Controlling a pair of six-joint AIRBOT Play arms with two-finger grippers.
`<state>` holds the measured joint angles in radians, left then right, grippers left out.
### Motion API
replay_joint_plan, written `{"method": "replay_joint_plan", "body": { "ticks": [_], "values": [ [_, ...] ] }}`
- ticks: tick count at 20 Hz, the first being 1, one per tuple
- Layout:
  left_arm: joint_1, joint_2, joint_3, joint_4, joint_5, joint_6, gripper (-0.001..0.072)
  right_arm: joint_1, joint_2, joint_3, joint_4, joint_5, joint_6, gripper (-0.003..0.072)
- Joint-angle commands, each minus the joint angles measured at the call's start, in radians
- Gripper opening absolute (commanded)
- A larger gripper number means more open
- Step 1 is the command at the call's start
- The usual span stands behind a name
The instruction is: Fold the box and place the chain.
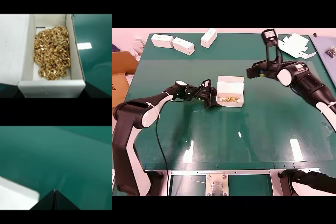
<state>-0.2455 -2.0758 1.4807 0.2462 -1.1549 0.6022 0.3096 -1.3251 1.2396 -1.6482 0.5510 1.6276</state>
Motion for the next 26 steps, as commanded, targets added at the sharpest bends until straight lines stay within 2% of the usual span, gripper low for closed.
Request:
{"method": "replay_joint_plan", "body": {
  "ticks": [1,4,6,8,11,14,17,22,26],
  "values": [
    [0.000,0.001,0.000,0.000,0.000,0.000,0.0357,-0.123,-0.057,0.006,0.296,-0.064,-0.417,0.0006],
    [0.000,0.001,0.000,0.000,0.000,0.000,0.0357,-0.204,-0.140,0.006,0.727,-0.029,-0.881,0.0006],
    [0.000,0.001,0.000,0.000,0.000,0.000,0.0357,-0.257,-0.192,0.006,0.941,0.066,-1.112,0.0006],
    [0.000,0.001,0.000,0.000,0.000,0.000,0.0357,-0.301,-0.241,0.006,1.065,0.139,-1.237,0.0006],
    [0.000,0.001,0.000,0.000,0.000,0.000,0.0357,-0.326,-0.295,0.008,1.182,0.184,-1.366,0.0006],
    [0.000,0.001,0.000,0.000,0.001,0.000,0.0357,-0.323,-0.375,0.049,1.297,0.275,-1.413,0.0006],
    [0.000,0.001,0.000,0.000,0.000,0.000,0.0357,-0.305,-0.434,0.091,1.334,0.374,-1.426,0.0007],
    [0.000,0.001,0.000,0.000,0.000,0.000,0.0357,-0.300,-0.435,0.093,1.328,0.503,-1.395,0.0007],
    [0.000,0.001,0.000,0.000,0.000,0.000,0.0357,-0.300,-0.435,0.093,1.229,0.542,-1.372,0.0008]
  ]
}}
